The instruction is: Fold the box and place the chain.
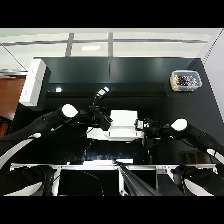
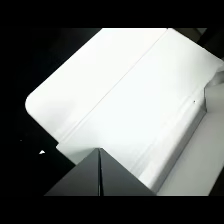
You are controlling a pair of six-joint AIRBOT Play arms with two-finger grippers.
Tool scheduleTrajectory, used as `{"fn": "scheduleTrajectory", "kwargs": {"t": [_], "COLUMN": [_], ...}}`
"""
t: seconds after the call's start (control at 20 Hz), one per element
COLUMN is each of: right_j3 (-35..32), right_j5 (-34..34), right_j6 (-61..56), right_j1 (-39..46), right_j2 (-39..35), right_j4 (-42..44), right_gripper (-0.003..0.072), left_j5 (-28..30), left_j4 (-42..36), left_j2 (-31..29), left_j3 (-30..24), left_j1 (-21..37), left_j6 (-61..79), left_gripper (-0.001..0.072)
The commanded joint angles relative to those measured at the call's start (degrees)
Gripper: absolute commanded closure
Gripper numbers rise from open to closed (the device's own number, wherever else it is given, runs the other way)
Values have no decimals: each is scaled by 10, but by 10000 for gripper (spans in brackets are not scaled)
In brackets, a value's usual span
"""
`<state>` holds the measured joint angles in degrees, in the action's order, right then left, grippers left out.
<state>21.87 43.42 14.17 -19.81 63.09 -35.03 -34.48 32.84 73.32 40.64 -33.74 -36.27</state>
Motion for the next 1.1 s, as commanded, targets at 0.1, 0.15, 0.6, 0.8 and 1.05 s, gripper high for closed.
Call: {"fn": "scheduleTrajectory", "kwargs": {"t": [0.1, 0.15, 0.6, 0.8, 1.05], "right_j3": [0, 0, 0, 0, 0], "right_j5": [0, 0, 0, 0, 0], "right_j6": [-1, -1, -1, -1, -1], "right_j1": [-1, -1, -1, -1, -1], "right_j2": [0, 0, 0, 0, 0], "right_j4": [0, 0, 0, 0, 0], "right_gripper": [222, 221, 222, 222, 222], "left_j5": [-72, -95, -130, -60, -46], "left_j4": [101, 131, 166, 143, 125], "left_j2": [-90, -101, -94, -68, -50], "left_j3": [-1, -4, -66, -66, -66], "left_j1": [76, 93, 33, -4, -12], "left_j6": [-2, -2, 306, 307, 307], "left_gripper": [679, 680, 7, 10, 14]}}
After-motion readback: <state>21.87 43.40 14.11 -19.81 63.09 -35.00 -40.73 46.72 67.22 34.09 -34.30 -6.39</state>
